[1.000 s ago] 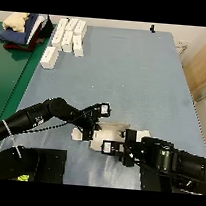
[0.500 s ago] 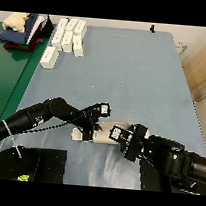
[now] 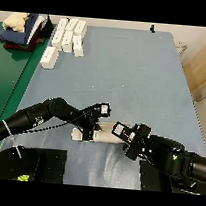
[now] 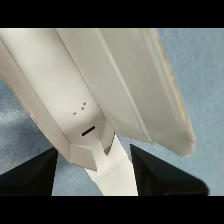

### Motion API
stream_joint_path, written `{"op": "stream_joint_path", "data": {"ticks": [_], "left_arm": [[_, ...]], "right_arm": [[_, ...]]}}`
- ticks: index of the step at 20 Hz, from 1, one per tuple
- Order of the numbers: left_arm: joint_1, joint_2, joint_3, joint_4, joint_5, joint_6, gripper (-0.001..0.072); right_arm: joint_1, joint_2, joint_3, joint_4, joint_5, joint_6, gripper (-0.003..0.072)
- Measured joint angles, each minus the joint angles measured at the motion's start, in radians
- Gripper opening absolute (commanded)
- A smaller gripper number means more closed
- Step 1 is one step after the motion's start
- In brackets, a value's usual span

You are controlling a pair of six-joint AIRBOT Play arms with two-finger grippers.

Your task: Fold the box.

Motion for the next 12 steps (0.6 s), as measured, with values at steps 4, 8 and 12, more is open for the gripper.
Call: {"op": "stream_joint_path", "data": {"ticks": [4, 8, 12], "left_arm": [[0.000, 0.000, 0.000, 0.000, 0.000, 0.000, 0.0016], [0.000, 0.000, 0.000, 0.000, 0.000, 0.000, 0.0016], [0.000, 0.000, 0.000, 0.000, 0.000, 0.000, 0.0016]], "right_arm": [[-0.002, 0.005, 0.000, -0.011, -0.001, 0.000, 0.0720], [-0.043, 0.011, -0.001, 0.010, -0.022, -0.094, 0.0720], [-0.220, 0.012, -0.001, 0.216, -0.071, -0.399, 0.0720]]}}
